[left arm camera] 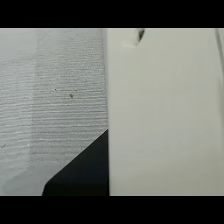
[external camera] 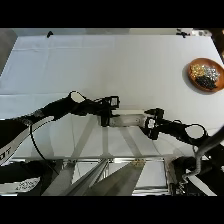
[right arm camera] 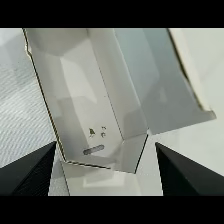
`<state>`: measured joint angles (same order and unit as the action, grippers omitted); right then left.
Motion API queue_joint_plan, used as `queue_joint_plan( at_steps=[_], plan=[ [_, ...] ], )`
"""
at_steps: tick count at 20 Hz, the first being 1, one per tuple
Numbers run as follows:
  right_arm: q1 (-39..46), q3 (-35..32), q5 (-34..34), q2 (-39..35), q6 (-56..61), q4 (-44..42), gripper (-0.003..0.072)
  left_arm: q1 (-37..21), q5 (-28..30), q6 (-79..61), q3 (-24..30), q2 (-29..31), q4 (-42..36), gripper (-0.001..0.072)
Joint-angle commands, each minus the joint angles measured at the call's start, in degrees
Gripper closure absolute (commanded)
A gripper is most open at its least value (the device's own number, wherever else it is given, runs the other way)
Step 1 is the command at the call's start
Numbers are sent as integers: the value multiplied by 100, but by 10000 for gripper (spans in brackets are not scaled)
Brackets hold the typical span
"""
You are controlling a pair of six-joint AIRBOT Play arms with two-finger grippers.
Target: Fold the box and place the chain.
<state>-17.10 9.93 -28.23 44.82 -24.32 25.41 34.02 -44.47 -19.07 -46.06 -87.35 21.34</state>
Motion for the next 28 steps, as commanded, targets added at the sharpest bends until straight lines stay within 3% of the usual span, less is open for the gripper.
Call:
queue_joint_plan(
  at_steps=[1, 8, 17, 22, 28],
  plan=[
    [9, 98, -192, 258, -334, -146, -6, 0, 4, 0, -2, 4, 0, 696],
    [249, 472, -831, 1069, -476, -31, -6, 0, 4, 0, -2, 4, 0, 696],
    [343, 538, -911, 1283, -922, -389, -6, 0, 4, 0, -2, 4, 0, 696],
    [964, 874, -1652, 1462, -872, -380, -7, 2, 4, 0, -2, 4, 0, 696],
    [1062, 955, -1746, 1742, -1084, -275, -6, 2, 4, 0, -2, 4, 0, 696]
  ],
)
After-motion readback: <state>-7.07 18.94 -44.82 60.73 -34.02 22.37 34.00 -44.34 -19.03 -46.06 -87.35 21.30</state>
